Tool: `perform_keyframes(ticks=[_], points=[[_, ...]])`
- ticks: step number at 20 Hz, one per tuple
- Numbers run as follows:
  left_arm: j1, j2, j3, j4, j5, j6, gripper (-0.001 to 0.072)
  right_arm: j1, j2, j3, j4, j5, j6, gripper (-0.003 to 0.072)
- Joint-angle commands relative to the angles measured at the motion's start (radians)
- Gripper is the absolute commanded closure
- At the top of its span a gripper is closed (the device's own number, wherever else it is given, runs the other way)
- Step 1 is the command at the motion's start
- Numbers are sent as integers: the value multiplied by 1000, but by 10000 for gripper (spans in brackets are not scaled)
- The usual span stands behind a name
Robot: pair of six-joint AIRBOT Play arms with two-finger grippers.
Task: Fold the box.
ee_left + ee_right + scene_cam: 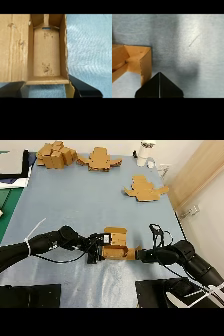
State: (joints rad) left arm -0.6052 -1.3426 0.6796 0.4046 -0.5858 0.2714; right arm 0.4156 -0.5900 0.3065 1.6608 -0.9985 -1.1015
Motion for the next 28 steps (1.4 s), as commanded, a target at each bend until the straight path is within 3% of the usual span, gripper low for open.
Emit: perform_keyframes(ticks=[1,7,15,16,18,25,27,28], points=[[0,0,1,0,0,0,181,0,-9,-25,71,52,-42,686],[0,0,1,0,0,0,181,0,-7,-25,198,137,-157,687],[0,0,1,0,0,0,181,0,37,-1,247,127,-156,677],[0,0,1,0,0,0,181,0,40,11,252,127,-156,627],[0,0,1,0,0,0,181,0,41,37,256,127,-156,449],[0,0,1,0,0,0,181,23,40,53,269,127,-156,445],[0,0,1,0,0,0,181,27,40,53,269,127,-156,226],[0,0,1,0,0,0,181,27,40,53,269,127,-156,225]])
